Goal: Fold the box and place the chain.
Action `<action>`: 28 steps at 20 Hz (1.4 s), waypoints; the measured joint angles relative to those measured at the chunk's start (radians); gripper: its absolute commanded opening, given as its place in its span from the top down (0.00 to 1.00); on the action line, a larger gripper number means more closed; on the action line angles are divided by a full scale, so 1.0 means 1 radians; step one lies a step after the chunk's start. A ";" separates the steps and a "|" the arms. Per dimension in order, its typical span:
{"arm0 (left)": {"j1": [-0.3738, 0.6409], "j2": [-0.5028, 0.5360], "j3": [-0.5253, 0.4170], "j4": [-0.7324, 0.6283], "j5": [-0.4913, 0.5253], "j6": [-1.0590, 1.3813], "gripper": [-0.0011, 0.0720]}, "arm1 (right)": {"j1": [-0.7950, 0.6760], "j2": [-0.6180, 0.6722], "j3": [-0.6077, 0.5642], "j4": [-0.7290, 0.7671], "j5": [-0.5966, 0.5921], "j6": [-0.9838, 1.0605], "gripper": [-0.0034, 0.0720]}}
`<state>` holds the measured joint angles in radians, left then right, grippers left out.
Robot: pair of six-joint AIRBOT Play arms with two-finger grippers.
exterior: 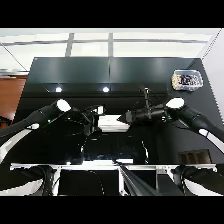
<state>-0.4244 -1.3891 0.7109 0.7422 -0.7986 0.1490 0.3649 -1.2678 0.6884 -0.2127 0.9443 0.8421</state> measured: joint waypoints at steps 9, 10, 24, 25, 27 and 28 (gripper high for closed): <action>0.000 0.000 0.000 0.002 -0.001 0.001 0.44 | 0.038 -0.089 -0.010 -0.029 -0.104 0.091 0.93; 0.000 0.000 0.000 0.002 -0.002 0.001 0.44 | 0.041 -0.093 -0.010 -0.035 -0.109 0.094 0.93; 0.002 0.009 0.024 0.046 -0.023 -0.063 0.01 | -0.207 0.246 0.109 -0.326 0.054 0.151 0.93; 0.004 0.020 0.039 0.066 -0.040 -0.094 0.01 | -0.248 0.269 0.115 -0.359 0.076 0.163 0.93; 0.007 0.056 0.062 0.106 -0.090 -0.149 0.01 | -0.321 0.298 0.122 -0.406 0.123 0.181 0.93; 0.009 0.082 0.072 0.116 -0.109 -0.171 0.01 | -0.348 0.306 0.124 -0.428 0.137 0.185 0.93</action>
